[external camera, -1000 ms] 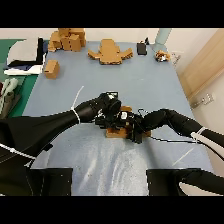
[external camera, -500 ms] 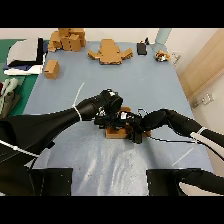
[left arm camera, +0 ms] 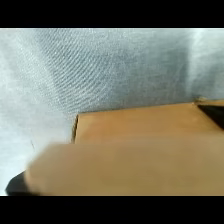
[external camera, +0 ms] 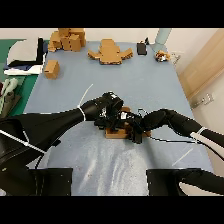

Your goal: Fold the box.

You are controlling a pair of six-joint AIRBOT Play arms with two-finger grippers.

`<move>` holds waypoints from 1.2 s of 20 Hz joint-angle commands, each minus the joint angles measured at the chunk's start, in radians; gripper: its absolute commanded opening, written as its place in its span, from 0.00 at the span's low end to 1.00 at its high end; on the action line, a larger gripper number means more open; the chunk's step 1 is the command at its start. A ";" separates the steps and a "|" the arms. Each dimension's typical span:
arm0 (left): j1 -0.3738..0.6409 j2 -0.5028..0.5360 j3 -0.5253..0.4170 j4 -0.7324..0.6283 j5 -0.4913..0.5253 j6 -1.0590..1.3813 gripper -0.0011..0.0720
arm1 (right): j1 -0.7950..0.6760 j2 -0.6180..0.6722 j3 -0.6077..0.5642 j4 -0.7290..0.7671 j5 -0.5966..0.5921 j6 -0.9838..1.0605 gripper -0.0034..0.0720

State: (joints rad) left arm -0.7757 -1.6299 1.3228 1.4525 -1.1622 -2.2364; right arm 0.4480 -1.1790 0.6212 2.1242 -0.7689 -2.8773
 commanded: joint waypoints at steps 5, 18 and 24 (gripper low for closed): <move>-0.002 -0.011 0.000 0.007 0.041 -0.035 0.03 | 0.000 0.000 0.000 0.000 0.000 0.000 0.72; 0.005 -0.006 0.010 0.007 -0.032 -0.051 0.84 | 0.000 0.000 0.000 0.000 0.000 0.000 0.72; 0.029 -0.003 0.012 0.006 -0.054 -0.068 0.84 | 0.000 0.000 0.000 0.000 0.000 0.000 0.72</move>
